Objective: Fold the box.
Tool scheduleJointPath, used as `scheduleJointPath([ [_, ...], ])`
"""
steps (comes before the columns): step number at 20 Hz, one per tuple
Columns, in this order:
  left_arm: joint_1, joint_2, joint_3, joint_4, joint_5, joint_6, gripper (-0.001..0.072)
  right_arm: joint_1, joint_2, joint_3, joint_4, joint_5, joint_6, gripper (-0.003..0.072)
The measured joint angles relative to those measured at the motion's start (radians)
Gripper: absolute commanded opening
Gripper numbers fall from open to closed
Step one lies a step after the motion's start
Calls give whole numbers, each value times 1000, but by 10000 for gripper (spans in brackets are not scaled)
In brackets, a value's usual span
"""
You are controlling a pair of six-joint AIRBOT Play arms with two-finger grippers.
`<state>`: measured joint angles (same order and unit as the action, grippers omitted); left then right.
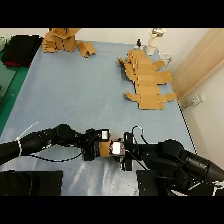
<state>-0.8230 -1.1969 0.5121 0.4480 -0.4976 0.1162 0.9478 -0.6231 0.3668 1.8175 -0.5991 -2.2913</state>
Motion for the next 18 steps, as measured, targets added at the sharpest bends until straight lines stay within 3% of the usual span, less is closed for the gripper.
scheduleJointPath([
  [3,0,0,0,0,0,0,466,10,-6,-1,-28,8,-59,405],
  [5,0,0,0,0,0,0,465,12,-13,-2,-63,16,-90,455],
  [18,0,0,0,0,0,0,466,51,-23,-2,-166,23,-127,459],
])
